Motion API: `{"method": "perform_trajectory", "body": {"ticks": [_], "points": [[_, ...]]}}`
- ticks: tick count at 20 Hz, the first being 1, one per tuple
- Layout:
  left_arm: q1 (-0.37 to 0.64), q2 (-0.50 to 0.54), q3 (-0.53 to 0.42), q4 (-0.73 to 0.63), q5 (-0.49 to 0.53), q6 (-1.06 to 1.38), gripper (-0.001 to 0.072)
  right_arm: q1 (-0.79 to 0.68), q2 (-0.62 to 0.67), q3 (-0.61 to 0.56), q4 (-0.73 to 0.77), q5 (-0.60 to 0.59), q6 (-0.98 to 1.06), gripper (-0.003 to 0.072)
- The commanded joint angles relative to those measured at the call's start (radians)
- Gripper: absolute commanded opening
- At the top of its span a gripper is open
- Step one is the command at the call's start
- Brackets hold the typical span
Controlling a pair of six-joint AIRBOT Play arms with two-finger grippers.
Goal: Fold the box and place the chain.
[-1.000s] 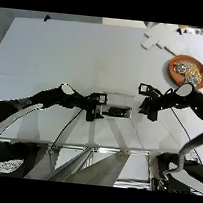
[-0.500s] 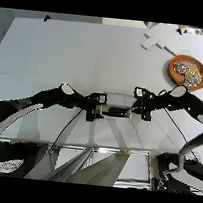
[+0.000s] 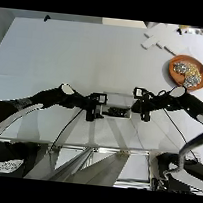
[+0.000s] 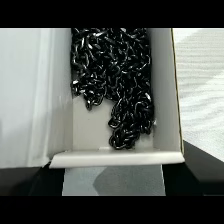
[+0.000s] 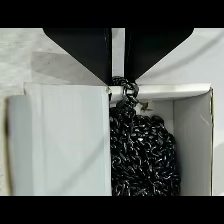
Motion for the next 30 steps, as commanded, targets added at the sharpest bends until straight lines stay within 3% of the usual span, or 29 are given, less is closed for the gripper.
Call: {"method": "perform_trajectory", "body": {"ticks": [1,5,8,14,18,21,27,30], "points": [[0.0,0.001,-0.001,0.0,0.0,0.0,0.0009,0.001,0.004,0.0,-0.015,-0.001,0.037,0.0018],[0.0,0.001,-0.001,0.0,0.0,0.0,0.0009,0.0,0.051,0.0,-0.226,-0.058,0.207,0.0018],[0.0,0.001,-0.001,0.0,0.0,0.0,0.0009,0.0,0.13,0.0,-0.372,-0.027,0.349,0.0018],[0.0,0.001,-0.001,0.0,0.0,0.0,0.0009,0.001,0.378,0.0,-0.234,0.006,0.523,0.0016],[0.0,0.001,-0.001,0.0,0.0,0.0,0.0009,0.001,0.488,0.0,0.084,0.009,0.552,0.0017],[-0.001,0.001,-0.001,0.0,0.0,0.0,0.0009,0.027,0.484,0.0,0.259,-0.04,0.552,0.0017],[0.0,0.001,-0.001,0.0,0.0,0.0,0.0009,0.241,0.401,0.0,0.256,-0.237,0.609,0.0018],[0.0,0.001,-0.001,0.0,0.0,0.0,0.0009,0.314,0.311,0.0,0.237,-0.27,0.624,0.0018]]}}
